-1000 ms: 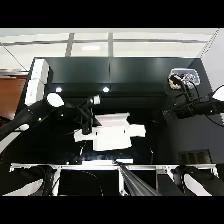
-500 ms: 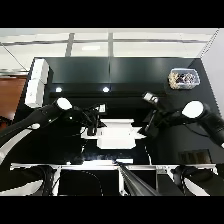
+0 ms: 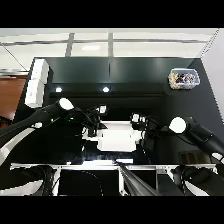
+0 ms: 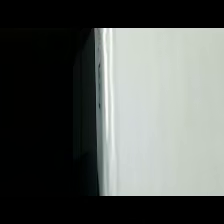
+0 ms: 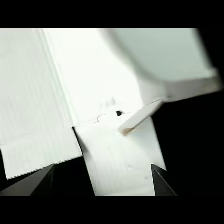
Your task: Fold the box and place the chain.
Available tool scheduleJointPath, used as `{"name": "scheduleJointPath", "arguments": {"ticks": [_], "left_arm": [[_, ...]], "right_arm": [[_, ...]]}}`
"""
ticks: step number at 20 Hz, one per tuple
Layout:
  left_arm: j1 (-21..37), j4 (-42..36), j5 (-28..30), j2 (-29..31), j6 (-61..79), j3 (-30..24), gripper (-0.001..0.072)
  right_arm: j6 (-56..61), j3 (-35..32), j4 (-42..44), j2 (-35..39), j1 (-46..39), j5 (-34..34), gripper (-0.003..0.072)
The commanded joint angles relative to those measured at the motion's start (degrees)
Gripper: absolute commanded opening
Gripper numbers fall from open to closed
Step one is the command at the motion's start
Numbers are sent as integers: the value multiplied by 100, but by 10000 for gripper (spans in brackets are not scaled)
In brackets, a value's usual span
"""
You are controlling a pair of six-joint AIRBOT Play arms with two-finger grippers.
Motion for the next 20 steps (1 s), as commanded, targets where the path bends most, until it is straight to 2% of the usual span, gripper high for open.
{"name": "scheduleJointPath", "arguments": {"ticks": [1,5,10,12,15,17,20], "left_arm": [[-2,7,37,-7,4,-4,26],[-2,7,35,-7,4,-4,26],[-2,7,35,-7,4,-4,26],[-2,7,24,-7,4,-4,26],[-2,7,22,-7,4,-4,26],[-2,7,20,-7,4,-4,25],[-2,7,17,-7,4,-4,26]], "right_arm": [[-284,-258,-48,-4,254,-223,700],[-511,-302,103,-28,730,-527,700],[-564,-291,-201,-20,765,-485,700],[-393,-153,-503,-20,765,-190,700],[-116,149,-1246,-20,765,649,701],[-103,136,-1078,-22,765,844,700],[-166,-2,-466,-22,772,428,700]]}}
